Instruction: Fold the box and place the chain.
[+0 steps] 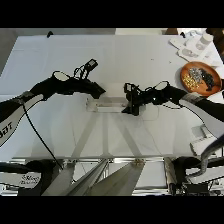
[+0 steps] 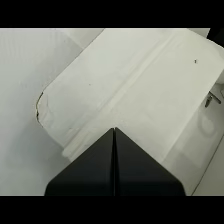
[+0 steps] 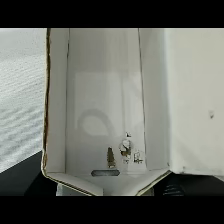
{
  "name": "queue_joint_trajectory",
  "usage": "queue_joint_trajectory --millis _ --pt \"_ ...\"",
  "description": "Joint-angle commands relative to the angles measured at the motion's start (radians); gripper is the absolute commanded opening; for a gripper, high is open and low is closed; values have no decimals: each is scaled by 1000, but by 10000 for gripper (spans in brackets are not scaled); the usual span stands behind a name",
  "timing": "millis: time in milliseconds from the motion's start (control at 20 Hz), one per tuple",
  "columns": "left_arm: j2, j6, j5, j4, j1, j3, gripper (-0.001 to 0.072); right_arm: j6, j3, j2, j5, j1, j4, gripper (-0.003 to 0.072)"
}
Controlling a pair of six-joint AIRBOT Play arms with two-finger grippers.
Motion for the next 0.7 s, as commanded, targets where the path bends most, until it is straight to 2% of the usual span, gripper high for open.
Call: queue_joint_trajectory --millis 0,250,400,550,650 --pt "33 0 -45 8 19 0 10 0 0 0 0 0 0 438" --pt "144 3 -233 29 122 0 12 0 0 0 0 0 0 438" --pt "204 3 -282 167 140 0 47 0 0 0 0 0 0 438" --pt "210 5 -422 261 136 -1 10 0 0 0 0 0 0 438" --pt "208 5 -427 318 137 -3 10 0 0 0 0 0 0 438"
